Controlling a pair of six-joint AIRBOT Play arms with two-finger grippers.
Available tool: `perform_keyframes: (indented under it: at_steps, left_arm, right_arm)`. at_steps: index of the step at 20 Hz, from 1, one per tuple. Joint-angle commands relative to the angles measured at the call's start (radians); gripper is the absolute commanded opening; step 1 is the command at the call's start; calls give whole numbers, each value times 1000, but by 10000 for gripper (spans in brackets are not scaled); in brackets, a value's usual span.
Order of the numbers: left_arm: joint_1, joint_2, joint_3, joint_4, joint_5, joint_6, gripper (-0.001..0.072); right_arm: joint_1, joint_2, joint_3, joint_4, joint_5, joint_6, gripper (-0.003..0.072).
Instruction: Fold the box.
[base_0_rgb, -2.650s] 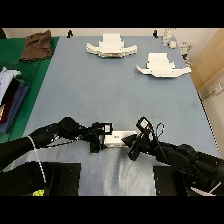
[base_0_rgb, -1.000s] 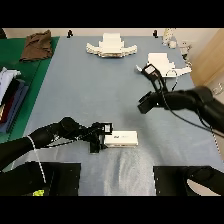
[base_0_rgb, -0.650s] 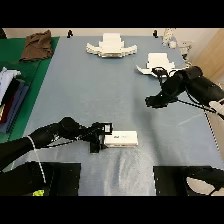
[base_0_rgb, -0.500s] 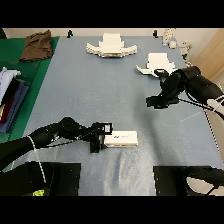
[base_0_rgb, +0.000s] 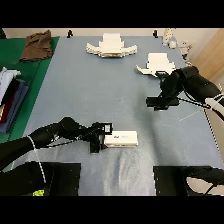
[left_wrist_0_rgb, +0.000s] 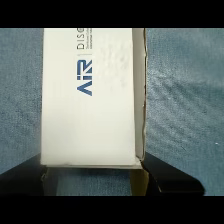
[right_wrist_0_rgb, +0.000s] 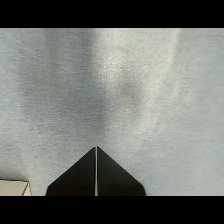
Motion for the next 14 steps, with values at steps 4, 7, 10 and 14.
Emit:
perform_keyframes:
  at_steps: [4,7,10,14]
  left_arm:
    - [0,1,2,0,0,-4,378]
    - [2,9,15,2,0,-80,378]
    - [9,59,53,39,1,-213,378]
    - [150,114,132,291,50,-609,377]
  right_arm:
    - [0,-1,1,4,-3,3,18]
    - [0,-1,1,3,-3,3,18]
    - [0,-1,1,3,-3,3,18]
    - [0,-1,1,4,-3,3,18]
